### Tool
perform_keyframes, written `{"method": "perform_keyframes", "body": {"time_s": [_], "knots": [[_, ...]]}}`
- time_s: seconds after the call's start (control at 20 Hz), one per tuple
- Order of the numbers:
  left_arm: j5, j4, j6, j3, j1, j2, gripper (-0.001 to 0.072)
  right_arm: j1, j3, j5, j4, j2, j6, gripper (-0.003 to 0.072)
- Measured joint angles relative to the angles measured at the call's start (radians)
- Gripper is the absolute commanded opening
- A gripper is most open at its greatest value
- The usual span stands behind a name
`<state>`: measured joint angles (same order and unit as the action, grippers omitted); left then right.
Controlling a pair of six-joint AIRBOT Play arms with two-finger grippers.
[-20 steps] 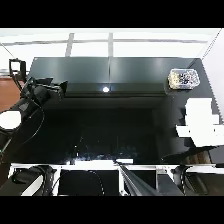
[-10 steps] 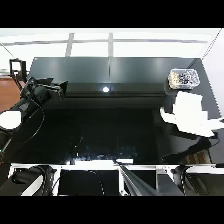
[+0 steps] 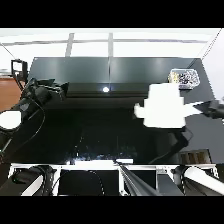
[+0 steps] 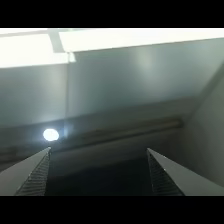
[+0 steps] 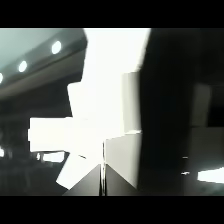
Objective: Fold the box and place the chain.
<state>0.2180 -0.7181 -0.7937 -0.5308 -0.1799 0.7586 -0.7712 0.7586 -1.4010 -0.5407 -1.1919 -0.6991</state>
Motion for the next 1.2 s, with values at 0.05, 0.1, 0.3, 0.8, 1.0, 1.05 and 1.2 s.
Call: {"method": "perform_keyframes", "body": {"time_s": [0.05, 0.1, 0.3, 0.8, 1.0, 1.05, 1.2], "knots": [[0.025, 0.016, 0.000, 0.000, 0.000, 0.000, 0.0703, 0.066, -0.066, 0.039, 0.039, 0.064, 0.001, 0.0018], [0.055, 0.029, 0.000, 0.000, 0.000, 0.000, 0.0703, 0.135, -0.131, 0.093, 0.077, 0.132, 0.002, 0.0018], [0.192, 0.109, -0.002, 0.000, 0.000, 0.012, 0.0702, 0.428, -0.336, 0.347, 0.208, 0.360, -0.020, 0.0018], [0.674, 0.237, -0.112, -0.204, 0.051, 0.441, 0.0702, 0.937, -0.459, 0.718, 0.227, 0.479, -0.128, 0.0018], [0.846, 0.180, -0.104, -0.314, 0.052, 0.621, 0.0702, 0.969, -0.462, 0.735, 0.224, 0.483, -0.165, 0.0018], [0.890, 0.188, -0.073, -0.330, 0.052, 0.659, 0.0703, 0.972, -0.463, 0.737, 0.222, 0.483, -0.169, 0.0018], [0.986, 0.263, 0.029, -0.366, 0.050, 0.768, 0.0702, 0.978, -0.464, 0.736, 0.222, 0.484, -0.179, 0.0018]]}}
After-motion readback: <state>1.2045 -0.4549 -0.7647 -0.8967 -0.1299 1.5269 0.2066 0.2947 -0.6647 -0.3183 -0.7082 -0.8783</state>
